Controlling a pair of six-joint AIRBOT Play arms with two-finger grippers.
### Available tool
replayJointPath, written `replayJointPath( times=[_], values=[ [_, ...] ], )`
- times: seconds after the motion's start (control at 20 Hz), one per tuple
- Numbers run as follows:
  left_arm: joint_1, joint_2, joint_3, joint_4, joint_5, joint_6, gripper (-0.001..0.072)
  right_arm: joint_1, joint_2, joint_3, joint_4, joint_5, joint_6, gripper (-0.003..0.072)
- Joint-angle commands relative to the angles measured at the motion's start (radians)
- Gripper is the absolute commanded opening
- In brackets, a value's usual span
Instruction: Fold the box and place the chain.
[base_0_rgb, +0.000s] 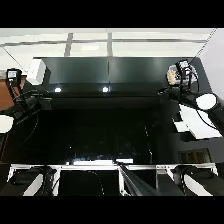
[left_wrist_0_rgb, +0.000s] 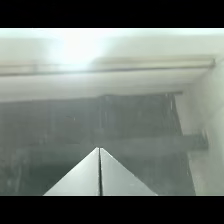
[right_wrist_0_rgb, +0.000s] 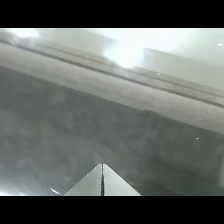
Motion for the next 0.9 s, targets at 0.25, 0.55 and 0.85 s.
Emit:
replayJointPath(
  times=[0.25,0.55,0.85],
  values=[
    [-0.041,-0.070,0.029,-0.036,-0.003,0.007,0.0712,-0.077,-0.007,0.036,0.193,-0.021,0.192,0.0708],
    [-0.021,-0.075,0.080,0.235,-0.279,-0.322,0.0711,-0.741,-0.037,0.190,-0.129,0.095,0.344,0.0708],
    [-0.025,-0.124,0.079,0.099,-0.284,-0.322,0.0711,-1.155,-0.383,0.488,-0.139,0.400,0.149,0.0708]
  ],
)
